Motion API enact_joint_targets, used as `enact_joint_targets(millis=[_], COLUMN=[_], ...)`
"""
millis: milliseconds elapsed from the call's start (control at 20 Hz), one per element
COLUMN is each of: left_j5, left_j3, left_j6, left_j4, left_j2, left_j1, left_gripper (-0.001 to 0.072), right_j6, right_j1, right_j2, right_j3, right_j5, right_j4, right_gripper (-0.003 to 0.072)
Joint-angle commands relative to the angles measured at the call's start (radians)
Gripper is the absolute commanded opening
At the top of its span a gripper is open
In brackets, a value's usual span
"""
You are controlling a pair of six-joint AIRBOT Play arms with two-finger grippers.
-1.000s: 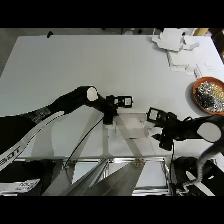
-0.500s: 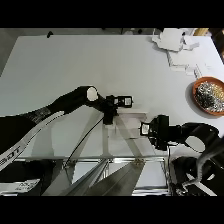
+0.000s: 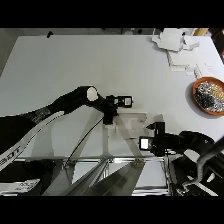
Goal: Fold the box and place the chain.
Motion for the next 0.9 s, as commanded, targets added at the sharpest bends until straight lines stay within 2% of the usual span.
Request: enact_joint_targets(millis=[0, 150, 450, 700, 850], left_j5=[0.000, 0.000, 0.000, 0.000, 0.000], left_j3=[0.000, 0.000, 0.000, 0.000, 0.000], left_j6=[0.000, 0.000, 0.000, 0.000, 0.000], left_j4=[0.000, 0.000, 0.000, 0.000, 0.000], left_j2=[0.000, 0.000, 0.000, 0.000, 0.000], left_j1=[0.000, 0.000, 0.000, 0.000, 0.000], left_gripper=[0.0010, 0.0010, 0.0010, 0.0010, 0.0010], right_j6=[0.000, 0.000, -0.001, -0.002, -0.002], right_j1=[0.033, 0.033, 0.033, 0.029, -0.043], right_j2=[0.006, -0.008, -0.112, -0.114, -0.114], right_j3=[-0.027, -0.027, -0.027, -0.011, 0.005], right_j5=[-0.087, -0.149, -0.167, -0.185, -0.185], right_j4=[-0.002, -0.001, -0.002, 0.003, 0.014], right_gripper=[0.0681, 0.0680, 0.0679, 0.0679, 0.0679])
